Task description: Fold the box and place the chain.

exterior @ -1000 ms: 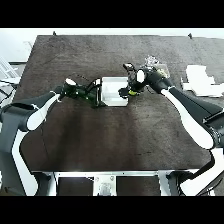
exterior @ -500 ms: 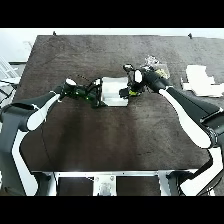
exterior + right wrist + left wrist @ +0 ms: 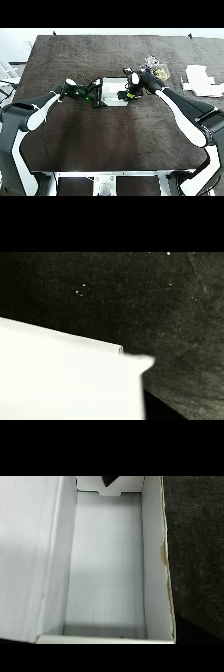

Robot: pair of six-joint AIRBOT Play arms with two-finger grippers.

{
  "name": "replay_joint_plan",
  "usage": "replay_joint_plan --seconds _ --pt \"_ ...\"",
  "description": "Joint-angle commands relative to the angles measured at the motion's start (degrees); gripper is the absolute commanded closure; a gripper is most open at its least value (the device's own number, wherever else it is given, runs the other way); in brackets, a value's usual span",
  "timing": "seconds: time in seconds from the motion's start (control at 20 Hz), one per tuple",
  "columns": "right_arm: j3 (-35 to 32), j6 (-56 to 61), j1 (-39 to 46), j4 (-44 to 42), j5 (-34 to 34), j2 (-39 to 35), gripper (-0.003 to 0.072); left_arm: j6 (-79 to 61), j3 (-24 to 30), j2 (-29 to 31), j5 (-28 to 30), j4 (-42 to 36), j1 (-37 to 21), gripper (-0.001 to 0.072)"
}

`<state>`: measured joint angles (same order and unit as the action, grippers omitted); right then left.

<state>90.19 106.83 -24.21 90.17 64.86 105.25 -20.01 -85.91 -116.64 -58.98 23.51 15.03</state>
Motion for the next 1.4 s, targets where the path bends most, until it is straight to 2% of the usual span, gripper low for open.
replay_joint_plan --seconds 0.0,0.15,0.3,0.35,0.4,0.45,0.55,0.65,0.9,1.05,1.2,1.35 --pt "0.0 1.3 -0.5 -0.8 0.3 0.6 0.0502 0.0 0.0 0.0 0.0 0.0 -0.1 0.04" --pt "0.0 1.2 -1.4 -0.7 0.1 0.8 0.0674 0.0 0.0 0.0 0.0 0.0 -0.1 0.04" --pt "0.0 1.2 -1.4 -0.7 0.1 0.8 0.0674 0.0 0.0 0.0 0.0 0.0 -0.1 0.0399" --pt "0.0 1.2 -1.4 -0.7 0.1 0.8 0.0613 0.0 0.0 0.0 0.0 0.0 -0.1 0.0399" --pt "0.0 1.2 -1.4 -0.7 0.1 0.6 0.0418 0.0 0.0 0.0 0.0 0.0 -0.1 0.04" --pt "0.0 1.1 -1.4 -0.6 -0.1 0.4 0.0325 0.0 0.0 0.0 0.0 0.0 -0.1 0.0399" --pt "0.1 1.2 -1.3 -0.5 -1.6 -0.3 0.0312 0.0 0.0 0.0 0.0 0.0 -0.1 0.0399" --pt "0.1 1.2 -1.3 -0.5 -2.7 -1.5 0.0228 0.0 0.0 0.0 0.0 0.0 -0.1 0.0399" --pt "0.1 1.2 -0.3 -0.1 -2.6 -4.1 0.023 0.0 0.0 0.0 0.3 0.0 -0.1 0.04" --pt "0.0 1.2 -0.1 -0.1 -0.2 -4.0 0.0231 0.0 0.0 0.0 0.4 0.0 -0.1 0.0399" --pt "0.0 1.2 -0.1 -0.1 -1.1 -3.7 0.028 0.0 0.0 0.0 0.4 0.0 -0.1 0.04" --pt "0.0 2.3 -0.1 -0.1 -1.2 -2.1 0.0281 0.0 0.0 0.0 0.4 0.0 -0.1 0.04"
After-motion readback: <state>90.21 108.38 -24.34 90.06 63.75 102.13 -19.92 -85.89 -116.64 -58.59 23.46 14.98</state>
